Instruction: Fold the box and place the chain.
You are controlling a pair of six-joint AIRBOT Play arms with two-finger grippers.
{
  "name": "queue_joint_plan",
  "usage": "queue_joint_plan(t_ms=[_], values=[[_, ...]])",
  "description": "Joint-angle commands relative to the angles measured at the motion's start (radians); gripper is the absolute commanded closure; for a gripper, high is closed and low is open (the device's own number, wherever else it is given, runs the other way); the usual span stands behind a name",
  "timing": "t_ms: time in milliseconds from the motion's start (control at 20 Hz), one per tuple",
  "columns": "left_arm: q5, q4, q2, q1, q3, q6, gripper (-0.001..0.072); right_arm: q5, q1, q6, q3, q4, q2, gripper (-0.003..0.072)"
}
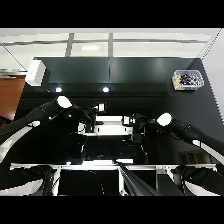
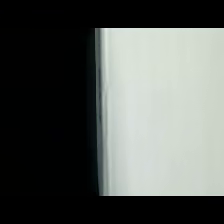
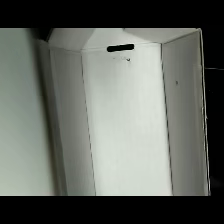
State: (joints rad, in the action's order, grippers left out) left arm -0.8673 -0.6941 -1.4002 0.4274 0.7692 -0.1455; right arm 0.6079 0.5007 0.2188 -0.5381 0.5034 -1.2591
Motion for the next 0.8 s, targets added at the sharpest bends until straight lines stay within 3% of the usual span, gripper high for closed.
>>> queue_joint_plan(t_ms=[0, 100, 150, 200, 350, 450, 650, 750], values=[[0.0, 0.003, 0.0, 0.0, 0.001, 0.0, 0.0682, -0.002, 0.001, -0.006, -0.001, 0.014, -0.001, -0.0016], [-0.001, 0.003, 0.0, 0.0, 0.001, 0.0, 0.0681, -0.002, 0.001, -0.006, -0.001, 0.014, -0.001, 0.0011], [-0.002, 0.003, 0.0, 0.0, 0.001, 0.0, 0.0681, -0.002, 0.001, -0.006, -0.001, 0.014, -0.001, 0.0179], [-0.003, 0.003, 0.0, 0.0, 0.001, 0.0, 0.0674, -0.002, 0.001, -0.006, -0.001, 0.014, -0.001, 0.0226], [-0.008, -0.022, 0.021, -0.001, 0.019, 0.083, 0.0267, -0.002, 0.001, -0.006, -0.001, 0.014, -0.001, 0.0226], [-0.022, -0.132, 0.074, -0.005, 0.043, 0.196, 0.0009, -0.002, 0.001, -0.006, -0.001, 0.014, -0.001, 0.0226], [-0.148, -0.437, 0.26, -0.051, 0.064, 0.463, 0.001, -0.002, 0.001, -0.006, 0.0, 0.014, -0.001, 0.0226], [-0.26, -0.504, 0.343, -0.082, 0.064, 0.614, 0.0041, -0.002, 0.001, -0.006, -0.001, 0.014, -0.001, 0.0226]])
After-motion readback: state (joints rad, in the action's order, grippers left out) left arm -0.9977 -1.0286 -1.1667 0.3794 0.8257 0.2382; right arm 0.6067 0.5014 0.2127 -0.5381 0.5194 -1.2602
